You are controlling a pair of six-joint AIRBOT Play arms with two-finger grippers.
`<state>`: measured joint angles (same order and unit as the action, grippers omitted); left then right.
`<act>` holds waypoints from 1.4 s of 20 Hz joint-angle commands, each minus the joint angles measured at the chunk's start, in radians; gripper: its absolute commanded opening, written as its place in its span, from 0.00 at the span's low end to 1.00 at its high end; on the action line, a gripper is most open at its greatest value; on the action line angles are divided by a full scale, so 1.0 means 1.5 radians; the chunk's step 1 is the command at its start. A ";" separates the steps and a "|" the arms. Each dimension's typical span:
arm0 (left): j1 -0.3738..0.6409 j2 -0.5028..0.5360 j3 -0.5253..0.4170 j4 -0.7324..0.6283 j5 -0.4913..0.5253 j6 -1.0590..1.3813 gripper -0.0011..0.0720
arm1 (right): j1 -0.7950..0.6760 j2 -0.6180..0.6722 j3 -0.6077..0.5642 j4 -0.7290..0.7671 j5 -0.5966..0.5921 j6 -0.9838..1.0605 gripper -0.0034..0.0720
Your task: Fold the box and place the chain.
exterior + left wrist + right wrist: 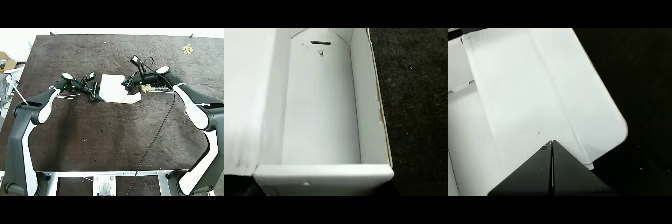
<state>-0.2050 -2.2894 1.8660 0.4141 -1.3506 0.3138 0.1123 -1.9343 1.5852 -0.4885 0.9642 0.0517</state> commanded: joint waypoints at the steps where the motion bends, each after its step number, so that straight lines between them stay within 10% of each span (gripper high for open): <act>1: 0.000 0.000 0.000 -0.001 0.000 0.000 0.65 | -0.001 0.052 0.000 -0.022 0.018 -0.002 0.06; 8: 0.000 0.000 0.000 -0.002 0.000 0.000 0.65 | -0.001 0.215 -0.049 -0.269 0.086 0.069 0.06; 9: 0.000 0.000 0.000 -0.002 0.000 0.000 0.65 | -0.001 0.223 -0.070 -0.286 0.080 0.068 0.36; 10: 0.000 0.000 0.000 -0.002 0.000 0.000 0.65 | -0.001 0.222 -0.092 -0.301 0.072 0.066 0.90; 11: 0.000 0.000 0.000 -0.002 0.000 0.000 0.65 | -0.001 0.218 -0.113 -0.306 0.057 0.050 0.94; 22: 0.000 0.000 0.000 -0.002 0.000 0.000 0.65 | 0.021 0.120 -0.140 -0.229 0.016 -0.116 0.79; 28: 0.000 0.000 0.000 -0.002 0.000 0.000 0.65 | 0.022 0.096 -0.140 -0.169 0.002 -0.128 0.46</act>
